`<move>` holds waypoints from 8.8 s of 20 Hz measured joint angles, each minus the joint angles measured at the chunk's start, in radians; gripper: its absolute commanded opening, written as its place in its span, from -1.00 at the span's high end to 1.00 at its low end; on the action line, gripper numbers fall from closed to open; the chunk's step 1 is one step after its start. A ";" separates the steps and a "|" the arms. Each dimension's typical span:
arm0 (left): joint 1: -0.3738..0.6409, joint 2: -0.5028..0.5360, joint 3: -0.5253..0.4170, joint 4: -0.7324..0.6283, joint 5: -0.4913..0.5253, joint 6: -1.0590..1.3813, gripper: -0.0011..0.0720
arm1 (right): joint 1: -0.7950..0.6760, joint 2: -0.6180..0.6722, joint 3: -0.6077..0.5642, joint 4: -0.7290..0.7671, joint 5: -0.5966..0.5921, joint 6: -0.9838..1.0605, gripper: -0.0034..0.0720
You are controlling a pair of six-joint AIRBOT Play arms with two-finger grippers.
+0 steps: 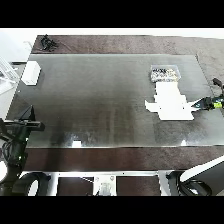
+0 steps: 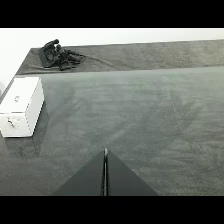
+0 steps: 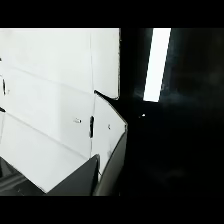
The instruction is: Fold the box and place the chain.
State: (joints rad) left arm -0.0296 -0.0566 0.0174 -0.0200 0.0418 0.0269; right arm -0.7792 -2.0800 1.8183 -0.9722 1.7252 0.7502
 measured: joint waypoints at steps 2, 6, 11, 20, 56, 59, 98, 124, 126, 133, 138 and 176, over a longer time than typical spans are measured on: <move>0.000 0.000 0.000 0.000 0.000 0.000 0.92 | 0.009 0.000 -0.003 0.029 0.007 -0.001 0.89; 0.000 0.000 0.000 0.000 0.000 0.000 0.92 | 0.016 0.003 -0.010 0.113 0.051 -0.001 0.91; 0.000 0.000 0.000 0.000 0.000 0.000 0.92 | 0.034 0.098 -0.187 0.272 0.065 -0.041 0.91; 0.000 0.000 0.000 0.000 0.000 0.000 0.92 | 0.214 0.425 -0.774 0.531 -0.164 -0.208 0.91; 0.000 -0.130 0.064 -0.004 -0.125 -0.041 -0.50 | 0.854 0.342 -0.726 0.676 -0.798 -0.064 0.91; 0.000 -0.311 0.183 -0.005 -0.174 0.021 -0.50 | 0.854 0.341 -0.719 0.675 -0.798 -0.071 0.91; 0.004 -1.999 1.776 0.594 -1.289 -0.673 -0.50 | 0.852 0.340 -0.712 0.662 -0.802 -0.069 0.90; -0.035 -2.085 1.906 0.704 -1.301 -0.718 -0.50 | 0.851 0.340 -0.712 0.668 -0.801 -0.070 0.90; -0.036 -2.092 1.906 0.694 -1.303 -0.712 -0.50 | 0.851 0.340 -0.712 0.668 -0.801 -0.070 0.90; -0.038 -2.105 1.906 0.592 -1.328 -0.679 -0.50 | 0.851 0.340 -0.712 0.668 -0.801 -0.070 0.90; -0.046 -2.106 1.906 0.558 -1.370 -0.674 -0.50 | 0.851 0.340 -0.712 0.668 -0.801 -0.069 0.90; -0.051 -2.146 1.906 0.437 -1.367 -0.623 0.27 | 0.851 0.340 -0.712 0.665 -0.801 -0.070 0.90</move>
State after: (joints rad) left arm -0.0807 -2.2024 1.9232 0.4171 -1.3254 -0.5961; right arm 0.0723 -1.7405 1.1061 -0.3077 0.9245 0.6800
